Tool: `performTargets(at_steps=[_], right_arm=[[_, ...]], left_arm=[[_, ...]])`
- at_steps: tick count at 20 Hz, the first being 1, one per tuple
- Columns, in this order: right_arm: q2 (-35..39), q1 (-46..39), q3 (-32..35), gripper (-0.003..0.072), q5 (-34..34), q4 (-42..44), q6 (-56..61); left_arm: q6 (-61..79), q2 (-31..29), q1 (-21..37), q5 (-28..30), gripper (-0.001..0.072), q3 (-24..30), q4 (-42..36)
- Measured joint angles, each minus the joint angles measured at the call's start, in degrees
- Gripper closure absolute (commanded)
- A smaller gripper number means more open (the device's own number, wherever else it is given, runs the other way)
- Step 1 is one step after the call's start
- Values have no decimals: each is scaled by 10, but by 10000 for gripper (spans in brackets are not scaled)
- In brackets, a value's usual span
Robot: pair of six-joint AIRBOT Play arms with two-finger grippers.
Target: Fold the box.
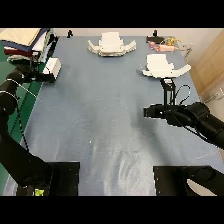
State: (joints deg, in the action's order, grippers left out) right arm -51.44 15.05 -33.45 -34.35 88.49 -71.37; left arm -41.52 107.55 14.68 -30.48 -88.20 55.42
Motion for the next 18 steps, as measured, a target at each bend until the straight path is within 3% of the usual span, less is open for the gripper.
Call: performTargets(at_steps=[1,2,3,11,18], right_arm=[[0,0,0,682,0,0,0],[0,0,0,683,0,0,0],[0,0,0,683,0,0,0],[0,0,0,682,0,0,0],[0,0,0,682,-7,0,0]], left_arm=[[0,1,0,0,319,0,-1],[0,2,0,-3,245,0,-1],[-1,3,0,-6,8,0,-1],[-3,-2,3,-29,5,0,8],[-36,-85,37,-134,7,-5,121]])
